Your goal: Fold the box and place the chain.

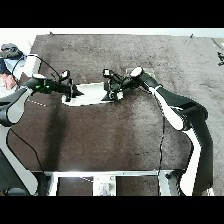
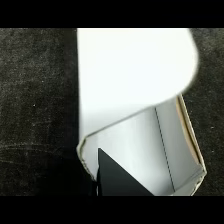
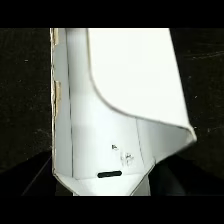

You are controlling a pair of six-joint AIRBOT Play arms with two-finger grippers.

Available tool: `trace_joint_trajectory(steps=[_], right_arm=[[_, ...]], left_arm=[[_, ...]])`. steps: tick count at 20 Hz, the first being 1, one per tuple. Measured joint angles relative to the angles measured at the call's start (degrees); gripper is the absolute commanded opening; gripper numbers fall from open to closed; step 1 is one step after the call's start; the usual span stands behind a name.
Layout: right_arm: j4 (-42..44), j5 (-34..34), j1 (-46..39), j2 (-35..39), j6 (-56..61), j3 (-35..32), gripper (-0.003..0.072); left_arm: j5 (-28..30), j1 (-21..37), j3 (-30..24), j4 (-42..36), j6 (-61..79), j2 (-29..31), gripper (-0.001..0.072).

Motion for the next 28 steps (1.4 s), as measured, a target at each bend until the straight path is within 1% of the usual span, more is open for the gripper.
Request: trace_joint_trajectory(steps=[8, 28], right_arm=[[0.15, 1.36, 0.48, -2.14, 0.42, 0.68, 0.0594], [-1.18, -0.85, 2.01, -2.51, 0.94, 0.72, 0.0592]], left_arm=[[0.00, 0.00, 0.00, 0.00, 0.00, 0.00, 0.0010], [0.09, 0.00, 0.00, -0.02, 0.00, 0.00, 0.0010]])
